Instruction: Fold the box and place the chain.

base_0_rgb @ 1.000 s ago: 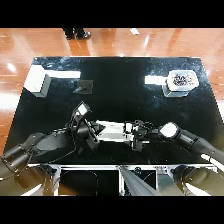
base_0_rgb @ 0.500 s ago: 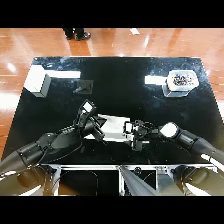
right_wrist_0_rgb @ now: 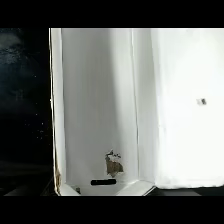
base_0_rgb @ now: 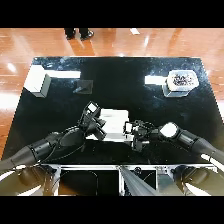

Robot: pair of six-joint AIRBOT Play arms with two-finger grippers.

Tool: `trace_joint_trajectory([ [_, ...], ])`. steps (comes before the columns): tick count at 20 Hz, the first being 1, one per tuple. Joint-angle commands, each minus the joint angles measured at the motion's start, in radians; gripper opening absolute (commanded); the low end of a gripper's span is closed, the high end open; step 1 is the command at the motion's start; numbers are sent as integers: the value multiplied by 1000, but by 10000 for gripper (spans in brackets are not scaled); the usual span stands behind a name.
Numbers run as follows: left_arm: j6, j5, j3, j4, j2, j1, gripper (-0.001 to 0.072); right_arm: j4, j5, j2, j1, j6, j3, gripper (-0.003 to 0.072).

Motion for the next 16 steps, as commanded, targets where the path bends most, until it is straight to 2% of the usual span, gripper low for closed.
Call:
trace_joint_trajectory([
  [1, -13, 11, 0, 2, -23, -15, 19, 0, 0, 0, -1, 2, 0, 608],
  [5, -13, 14, 5, 15, -9, -15, 20, 0, 0, 0, -1, 2, 0, 608],
  [7, -13, 48, 8, 51, 29, -10, 20, 0, 0, 0, -1, 2, 0, 608],
  [10, -13, 198, 8, 122, 114, 35, 19, 0, 0, 0, -1, 2, 0, 608],
  [16, -13, 512, 7, 277, 319, 207, 20, 0, 0, 0, -1, 2, 0, 608],
])
